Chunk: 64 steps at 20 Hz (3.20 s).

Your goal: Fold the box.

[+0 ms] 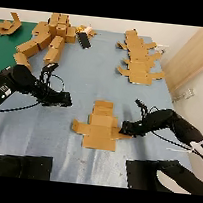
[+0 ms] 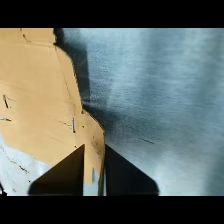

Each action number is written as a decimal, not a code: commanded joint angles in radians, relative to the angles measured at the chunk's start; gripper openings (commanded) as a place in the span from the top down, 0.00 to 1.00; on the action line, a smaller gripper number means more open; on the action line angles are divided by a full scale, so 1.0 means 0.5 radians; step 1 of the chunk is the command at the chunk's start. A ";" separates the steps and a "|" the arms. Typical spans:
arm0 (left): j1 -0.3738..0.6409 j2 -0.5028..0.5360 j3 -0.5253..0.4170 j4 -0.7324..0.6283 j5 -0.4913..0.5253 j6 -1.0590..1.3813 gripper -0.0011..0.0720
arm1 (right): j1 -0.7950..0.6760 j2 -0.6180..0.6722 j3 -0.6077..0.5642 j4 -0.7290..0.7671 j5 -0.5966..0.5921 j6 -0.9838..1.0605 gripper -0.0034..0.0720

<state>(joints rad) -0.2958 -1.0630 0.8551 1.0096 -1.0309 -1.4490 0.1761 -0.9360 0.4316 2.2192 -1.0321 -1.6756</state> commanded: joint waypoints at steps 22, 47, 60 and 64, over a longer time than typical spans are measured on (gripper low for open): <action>0.140 -0.757 -0.001 -1.157 -0.502 1.634 0.07 | 0.678 0.158 -0.029 0.250 0.576 -0.665 0.95; -0.148 -0.612 -0.001 -1.395 -0.082 2.423 0.97 | 0.497 0.215 0.182 -0.697 0.185 0.169 0.50; -0.478 -0.520 -0.014 -1.407 0.246 3.201 0.97 | 0.287 0.513 0.534 -0.754 0.110 0.537 0.93; -0.581 -0.527 -0.090 -1.398 0.493 3.243 0.97 | 0.287 0.375 0.534 -0.740 0.190 0.537 0.93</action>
<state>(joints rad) -0.5571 -1.3239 0.8288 0.2890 -0.8650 0.1406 0.3199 -0.7120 0.6964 1.8194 -0.9684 -1.4094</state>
